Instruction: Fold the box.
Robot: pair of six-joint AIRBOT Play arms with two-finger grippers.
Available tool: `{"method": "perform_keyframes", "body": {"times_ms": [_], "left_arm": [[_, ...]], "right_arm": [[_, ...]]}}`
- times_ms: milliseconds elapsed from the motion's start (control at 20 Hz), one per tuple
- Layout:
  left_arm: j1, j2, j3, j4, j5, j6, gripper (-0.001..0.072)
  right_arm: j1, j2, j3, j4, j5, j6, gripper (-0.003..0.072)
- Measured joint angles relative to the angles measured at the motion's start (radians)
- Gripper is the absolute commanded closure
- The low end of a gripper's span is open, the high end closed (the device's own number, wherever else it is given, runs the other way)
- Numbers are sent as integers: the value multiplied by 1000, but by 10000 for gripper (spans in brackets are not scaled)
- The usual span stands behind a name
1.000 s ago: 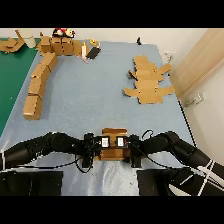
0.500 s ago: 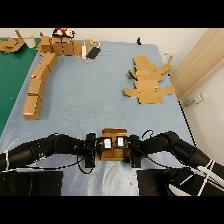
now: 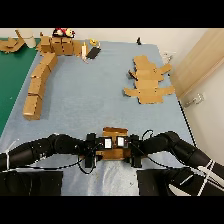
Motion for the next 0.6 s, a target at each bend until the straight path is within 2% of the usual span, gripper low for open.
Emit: {"method": "perform_keyframes", "body": {"times_ms": [200, 250, 300, 600], "left_arm": [[0, 0, 0, -2, 0, 0, 316], [0, 0, 0, 0, 0, 0, 487], [1, 0, 0, 0, 3, -5, 697], [56, 21, 0, 31, -87, -124, 699]], "right_arm": [[0, 0, 0, 0, 0, 0, 229], [0, 0, 0, 0, 0, 0, 229], [0, 0, 0, 0, 0, 0, 229], [0, -1, 0, 0, 0, 0, 229]]}}
